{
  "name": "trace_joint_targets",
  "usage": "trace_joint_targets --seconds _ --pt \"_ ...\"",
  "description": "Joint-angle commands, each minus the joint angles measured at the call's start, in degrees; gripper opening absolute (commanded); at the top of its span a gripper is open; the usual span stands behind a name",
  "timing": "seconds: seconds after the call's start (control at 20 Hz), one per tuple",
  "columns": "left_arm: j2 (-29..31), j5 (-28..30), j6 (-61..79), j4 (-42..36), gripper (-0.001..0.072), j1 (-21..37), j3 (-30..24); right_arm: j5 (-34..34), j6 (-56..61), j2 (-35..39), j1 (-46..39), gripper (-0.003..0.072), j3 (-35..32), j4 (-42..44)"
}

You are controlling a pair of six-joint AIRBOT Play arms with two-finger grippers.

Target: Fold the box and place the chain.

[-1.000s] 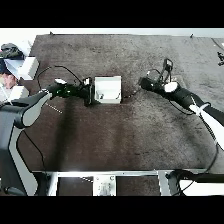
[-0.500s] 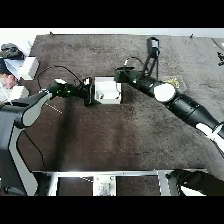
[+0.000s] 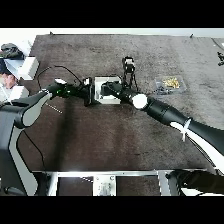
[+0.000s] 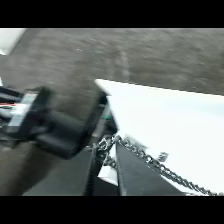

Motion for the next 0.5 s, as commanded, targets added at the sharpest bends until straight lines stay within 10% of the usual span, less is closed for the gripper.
trace_joint_targets --seconds 0.0,0.45 --pt "0.0 0.0 0.0 0.0 0.0173 0.0 0.0 4.8 0.1 -0.6 -4.2 0.0199 0.0 -2.6" --pt "0.0 0.0 0.0 0.0 0.0173 0.0 0.0 10.6 5.4 10.8 -32.6 0.0201 -19.6 -4.9"
